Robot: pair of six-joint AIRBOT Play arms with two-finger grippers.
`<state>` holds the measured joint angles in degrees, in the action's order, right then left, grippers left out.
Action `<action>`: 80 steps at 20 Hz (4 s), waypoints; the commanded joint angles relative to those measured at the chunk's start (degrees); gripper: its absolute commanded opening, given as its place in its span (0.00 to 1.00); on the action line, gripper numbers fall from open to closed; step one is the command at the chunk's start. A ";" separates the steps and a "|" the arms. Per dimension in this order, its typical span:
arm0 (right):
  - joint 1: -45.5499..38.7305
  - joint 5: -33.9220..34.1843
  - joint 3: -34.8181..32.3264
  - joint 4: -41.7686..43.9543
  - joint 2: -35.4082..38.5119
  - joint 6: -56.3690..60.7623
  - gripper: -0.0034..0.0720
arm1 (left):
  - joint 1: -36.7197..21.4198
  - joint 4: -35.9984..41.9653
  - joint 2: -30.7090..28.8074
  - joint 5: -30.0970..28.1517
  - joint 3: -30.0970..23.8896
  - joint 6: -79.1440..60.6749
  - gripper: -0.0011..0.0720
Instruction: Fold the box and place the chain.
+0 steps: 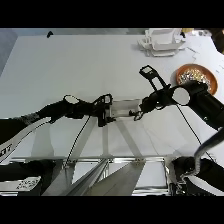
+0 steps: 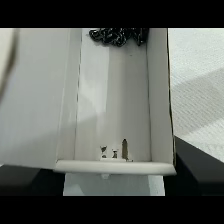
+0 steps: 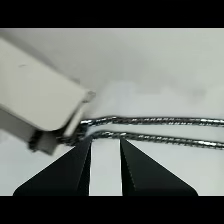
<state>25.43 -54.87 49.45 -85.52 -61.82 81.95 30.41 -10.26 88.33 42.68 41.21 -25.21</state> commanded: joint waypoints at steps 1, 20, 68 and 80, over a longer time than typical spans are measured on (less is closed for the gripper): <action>-2.43 2.25 0.22 -7.69 0.07 7.06 0.27 | 0.04 -0.02 -0.04 0.00 0.04 -0.02 0.36; -9.18 4.94 0.20 -4.07 -17.42 7.58 0.36 | 0.02 -0.02 -0.04 -0.02 0.04 -0.02 0.36; -9.18 -10.58 0.17 50.21 4.96 -28.85 0.06 | 0.02 -0.02 -0.04 -0.02 0.04 -0.02 0.36; -9.18 -1.33 -4.57 48.59 3.80 -32.85 0.06 | 0.02 -0.02 -0.04 -0.02 0.04 -0.02 0.36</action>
<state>16.23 -59.96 47.24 -35.90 -57.54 49.45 30.41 -10.26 88.33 42.65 41.23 -25.21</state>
